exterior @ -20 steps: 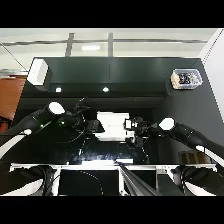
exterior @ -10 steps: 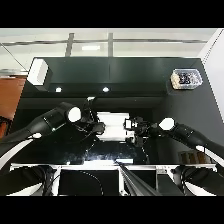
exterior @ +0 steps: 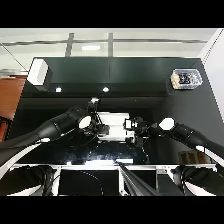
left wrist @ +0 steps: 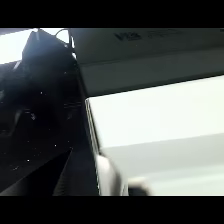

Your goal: Fold the box and place the chain.

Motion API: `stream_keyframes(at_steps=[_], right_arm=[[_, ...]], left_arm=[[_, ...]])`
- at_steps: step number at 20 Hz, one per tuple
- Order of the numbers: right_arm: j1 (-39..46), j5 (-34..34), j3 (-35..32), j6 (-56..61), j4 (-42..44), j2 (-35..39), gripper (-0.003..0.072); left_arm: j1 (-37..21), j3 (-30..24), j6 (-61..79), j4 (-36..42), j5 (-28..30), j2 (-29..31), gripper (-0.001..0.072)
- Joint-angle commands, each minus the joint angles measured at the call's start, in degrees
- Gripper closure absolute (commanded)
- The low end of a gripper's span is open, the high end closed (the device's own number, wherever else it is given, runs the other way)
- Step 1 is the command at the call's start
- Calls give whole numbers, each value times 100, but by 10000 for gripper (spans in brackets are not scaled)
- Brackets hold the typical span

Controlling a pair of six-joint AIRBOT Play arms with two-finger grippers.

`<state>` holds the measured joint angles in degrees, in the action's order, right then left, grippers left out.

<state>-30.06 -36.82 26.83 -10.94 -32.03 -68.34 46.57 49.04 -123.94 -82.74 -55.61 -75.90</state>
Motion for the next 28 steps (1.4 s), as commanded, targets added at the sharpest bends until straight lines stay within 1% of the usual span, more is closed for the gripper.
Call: stream_keyframes(at_steps=[1,4,5,6,8,12,15,16,17,18,19,20,24,25,26,27,28], right_arm=[[-4,0,0,0,0,-2,324],[-4,0,0,0,0,-2,324],[-4,0,0,0,0,-2,324],[-4,0,0,0,0,-2,324],[-4,0,0,0,0,-2,324],[-4,0,0,0,0,-2,324],[-4,0,0,0,0,-2,324],[-4,0,0,0,0,-2,324],[-4,0,0,0,0,-2,324],[-4,0,0,0,0,-2,324],[-4,0,0,0,0,-2,324],[-4,0,0,0,0,-2,324],[-4,0,0,0,0,-2,324],[-4,0,0,0,0,-2,324],[-4,0,0,0,0,-2,324],[-4,-2,0,0,0,-2,324],[-4,-2,0,0,0,-2,324]], left_arm=[[166,227,-444,-341,-264,-236,364],[203,387,-555,-369,-304,-330,371],[219,437,-553,-376,-352,-356,434],[236,468,-553,-374,-339,-376,481],[267,494,-551,-376,-343,-433,488],[304,507,-551,-382,-358,-452,661],[302,511,-551,-374,-365,-452,665],[302,520,-551,-374,-382,-450,656],[302,531,-551,-363,-420,-448,587],[302,553,-551,-378,-490,-450,476],[302,581,-551,-378,-544,-450,381],[302,603,-551,-382,-577,-450,343],[302,612,-566,-426,-643,-463,347],[302,612,-656,-459,-667,-474,398],[302,612,-680,-470,-651,-483,523],[302,612,-680,-463,-595,-485,618],[302,614,-680,-463,-551,-485,680]])
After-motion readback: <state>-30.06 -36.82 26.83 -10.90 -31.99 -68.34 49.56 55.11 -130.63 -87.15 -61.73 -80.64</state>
